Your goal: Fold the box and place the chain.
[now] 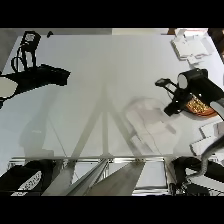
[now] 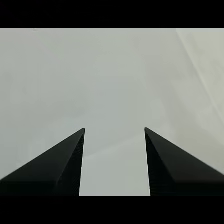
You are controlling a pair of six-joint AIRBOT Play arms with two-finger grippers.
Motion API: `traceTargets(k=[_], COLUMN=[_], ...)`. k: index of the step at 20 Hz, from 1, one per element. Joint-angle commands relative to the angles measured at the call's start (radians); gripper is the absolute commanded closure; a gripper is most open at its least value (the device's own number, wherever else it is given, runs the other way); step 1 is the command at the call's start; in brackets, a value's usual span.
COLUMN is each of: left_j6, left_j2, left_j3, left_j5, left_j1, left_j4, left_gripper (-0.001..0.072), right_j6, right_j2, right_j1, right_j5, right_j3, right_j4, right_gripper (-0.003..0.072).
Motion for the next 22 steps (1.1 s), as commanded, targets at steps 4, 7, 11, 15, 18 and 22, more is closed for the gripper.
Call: traceTargets(k=[4, 7, 11, 15, 18, 22], left_j6=[0.000, 0.000, 0.000, 0.000, 0.000, 0.000], left_j2=[0.000, 0.000, 0.000, 0.000, 0.000, 0.000], left_j3=[0.000, 0.000, 0.000, 0.000, 0.000, 0.000], left_j5=[0.000, 0.000, 0.000, 0.000, 0.000, 0.000], left_j1=[0.000, 0.000, 0.000, 0.000, 0.000, 0.000], left_j4=[0.000, 0.000, 0.000, 0.000, 0.000, 0.000], left_gripper=[0.0309, 0.0309, 0.0309, 0.0309, 0.0309, 0.0309], right_j6=[0.003, 0.077, 0.214, 0.290, 0.306, 0.336], right_j2=[0.004, -0.002, -0.022, -0.024, -0.024, -0.024], right_j1=[0.081, 0.081, 0.081, 0.081, 0.081, 0.081], right_j5=[-0.352, -0.546, -0.559, -0.583, -0.615, -0.643], right_j3=[0.106, 0.105, 0.097, 0.023, -0.026, -0.074], right_j4=[0.286, 0.436, 0.362, 0.335, 0.335, 0.335], right_gripper=[0.0679, 0.0679, 0.0679, 0.0679, 0.0679, 0.0679])
